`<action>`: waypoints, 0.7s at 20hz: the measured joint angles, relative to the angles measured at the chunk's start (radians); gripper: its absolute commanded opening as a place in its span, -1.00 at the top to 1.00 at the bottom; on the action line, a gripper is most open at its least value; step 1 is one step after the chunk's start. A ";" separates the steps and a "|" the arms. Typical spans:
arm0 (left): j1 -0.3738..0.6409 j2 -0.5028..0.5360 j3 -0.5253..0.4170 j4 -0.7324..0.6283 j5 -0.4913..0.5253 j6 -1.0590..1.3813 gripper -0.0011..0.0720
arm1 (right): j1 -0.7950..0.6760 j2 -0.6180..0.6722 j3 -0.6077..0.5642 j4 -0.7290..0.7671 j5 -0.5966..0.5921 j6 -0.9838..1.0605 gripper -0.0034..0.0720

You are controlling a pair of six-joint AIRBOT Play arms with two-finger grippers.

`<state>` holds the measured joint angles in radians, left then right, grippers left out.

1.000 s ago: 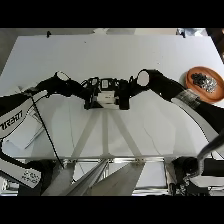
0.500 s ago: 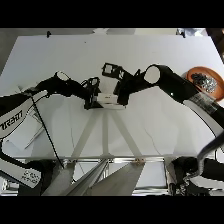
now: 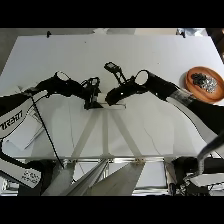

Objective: Fold the box and place the chain.

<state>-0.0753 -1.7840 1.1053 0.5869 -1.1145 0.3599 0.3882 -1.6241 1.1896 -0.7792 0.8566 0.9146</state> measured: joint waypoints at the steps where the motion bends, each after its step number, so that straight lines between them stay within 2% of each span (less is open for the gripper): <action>1: 0.000 0.000 0.000 0.000 0.000 0.000 0.05 | 0.004 -0.011 0.000 0.001 0.004 0.006 0.89; 7: 0.000 0.000 0.000 0.000 -0.006 -0.008 0.05 | 0.014 -0.005 -0.002 -0.013 0.018 0.028 0.89; 10: 0.000 0.000 0.000 -0.004 -0.009 -0.014 0.05 | 0.011 0.043 -0.005 -0.024 0.056 0.028 0.89; 14: 0.000 0.000 -0.001 -0.004 -0.006 -0.008 0.05 | -0.011 0.122 -0.009 -0.030 0.030 0.027 0.89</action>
